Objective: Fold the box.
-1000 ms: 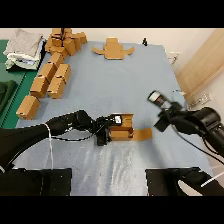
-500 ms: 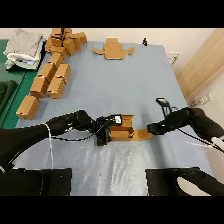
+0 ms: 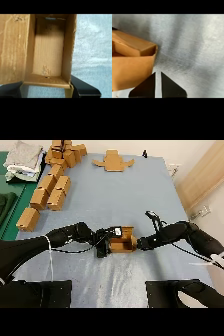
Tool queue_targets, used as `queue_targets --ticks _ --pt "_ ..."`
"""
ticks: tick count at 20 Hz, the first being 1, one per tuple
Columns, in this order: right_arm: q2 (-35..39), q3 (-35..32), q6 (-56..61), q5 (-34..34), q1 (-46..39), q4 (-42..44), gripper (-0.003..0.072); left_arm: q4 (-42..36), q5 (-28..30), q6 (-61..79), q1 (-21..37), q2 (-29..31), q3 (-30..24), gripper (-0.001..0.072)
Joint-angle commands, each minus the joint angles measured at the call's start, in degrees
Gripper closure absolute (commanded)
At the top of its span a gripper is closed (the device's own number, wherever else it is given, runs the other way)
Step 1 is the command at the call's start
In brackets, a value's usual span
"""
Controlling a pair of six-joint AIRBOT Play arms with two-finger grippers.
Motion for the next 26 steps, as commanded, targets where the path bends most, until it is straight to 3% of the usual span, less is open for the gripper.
queue_targets --ticks 1,2,3,11,13,16,18,19,26 --pt "3.7 0.1 0.9 0.2 0.6 0.8 0.0563 0.0 0.0 0.0 0.0 0.0 0.0 0.023" --pt "3.7 0.1 1.2 0.2 0.6 0.8 0.0384 0.0 0.0 0.0 0.0 0.0 0.0 0.023" --pt "3.7 0.1 1.6 0.2 0.6 0.8 0.0291 0.0 0.0 0.0 0.0 0.0 0.0 0.023" --pt "3.5 0.0 3.7 1.9 0.6 1.2 0.029 0.0 0.0 0.0 0.0 0.0 0.0 0.023" --pt "2.2 0.0 3.6 2.0 0.9 2.5 0.0101 0.0 0.0 0.0 0.0 0.0 0.0 0.023" --pt "0.2 0.0 3.8 4.5 2.8 5.4 0.0101 0.0 0.0 0.0 0.0 0.0 0.0 0.023" --pt "-0.9 0.0 9.3 5.6 3.4 4.5 0.011 0.0 0.0 0.0 0.0 0.0 0.0 0.023" --pt "-1.4 0.0 11.3 5.7 3.5 4.2 0.016 0.0 0.0 0.0 0.0 0.0 0.0 0.023" --pt "-2.2 0.3 23.8 9.7 7.8 -2.0 0.0164 0.0 0.0 0.0 0.0 0.0 0.0 0.023"
